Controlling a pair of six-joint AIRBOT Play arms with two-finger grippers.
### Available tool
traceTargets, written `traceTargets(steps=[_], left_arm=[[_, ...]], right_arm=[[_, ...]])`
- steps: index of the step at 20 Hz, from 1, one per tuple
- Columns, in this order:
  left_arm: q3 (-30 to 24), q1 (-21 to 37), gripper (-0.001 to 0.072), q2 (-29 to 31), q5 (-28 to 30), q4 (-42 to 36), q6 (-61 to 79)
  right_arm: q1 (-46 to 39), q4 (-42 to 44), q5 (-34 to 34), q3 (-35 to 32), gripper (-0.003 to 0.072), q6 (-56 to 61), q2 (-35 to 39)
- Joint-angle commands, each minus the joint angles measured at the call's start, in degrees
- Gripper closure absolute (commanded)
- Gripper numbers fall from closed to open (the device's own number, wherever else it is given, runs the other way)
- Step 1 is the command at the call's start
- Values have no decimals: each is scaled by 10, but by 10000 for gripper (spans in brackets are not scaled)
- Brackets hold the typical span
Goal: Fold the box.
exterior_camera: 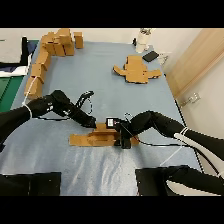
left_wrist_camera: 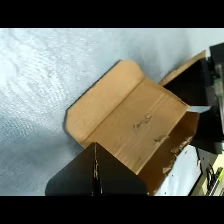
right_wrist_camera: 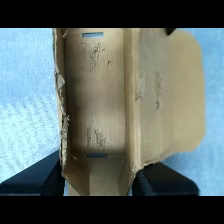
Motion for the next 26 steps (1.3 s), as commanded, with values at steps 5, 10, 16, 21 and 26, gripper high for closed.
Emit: traceTargets(steps=[5,10,16,21,26], left_arm=[[-9,81,700,135,-124,-39,180],[-62,124,697,253,-165,-1,303],[-240,127,5,279,63,-27,471],[-285,23,5,267,123,-33,617],[-276,-30,5,226,155,-74,679]], right_arm=[[0,0,0,0,223,0,0],[0,0,0,0,223,0,0],[0,0,0,0,223,0,0],[0,0,0,0,223,0,0],[0,0,0,0,223,0,0]])
